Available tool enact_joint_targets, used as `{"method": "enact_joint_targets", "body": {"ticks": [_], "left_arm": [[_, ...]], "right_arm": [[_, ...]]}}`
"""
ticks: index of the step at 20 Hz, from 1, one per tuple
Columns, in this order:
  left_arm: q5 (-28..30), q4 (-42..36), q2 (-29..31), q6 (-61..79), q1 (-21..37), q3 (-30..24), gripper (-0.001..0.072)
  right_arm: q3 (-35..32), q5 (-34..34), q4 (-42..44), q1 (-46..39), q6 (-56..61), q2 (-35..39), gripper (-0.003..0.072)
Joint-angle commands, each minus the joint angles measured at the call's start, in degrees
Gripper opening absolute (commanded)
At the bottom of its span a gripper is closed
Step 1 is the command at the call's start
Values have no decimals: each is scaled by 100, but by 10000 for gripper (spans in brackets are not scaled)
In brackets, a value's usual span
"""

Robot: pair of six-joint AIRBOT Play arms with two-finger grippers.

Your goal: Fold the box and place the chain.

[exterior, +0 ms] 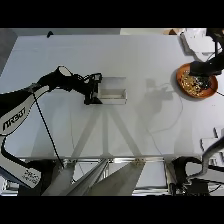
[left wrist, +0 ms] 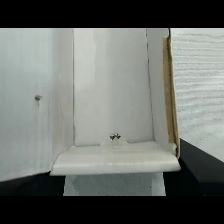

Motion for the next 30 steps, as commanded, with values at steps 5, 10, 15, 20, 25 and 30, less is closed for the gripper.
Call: {"method": "enact_joint_targets", "body": {"ticks": [5, 10, 15, 20, 25, 30], "left_arm": [[0, 2, 4, 2, 4, 0, 275], [0, 2, 4, 2, 4, 0, 275], [0, 2, 2, 2, 4, 0, 275], [0, 2, 4, 2, 2, 0, 275], [0, 2, 4, 2, 2, 0, 275], [0, 2, 4, 2, 2, 0, 275]], "right_arm": [[-310, 153, -22, 1550, 662, 529, 7], [-310, -400, -188, 2785, 1268, 529, 7], [-310, -772, -474, 3582, 1714, 527, 8], [-310, -793, -485, 3871, 1899, 527, 8], [-310, -1067, -483, 4242, 1891, 522, 9], [-310, -1539, -481, 4592, 1891, 446, 9]]}}
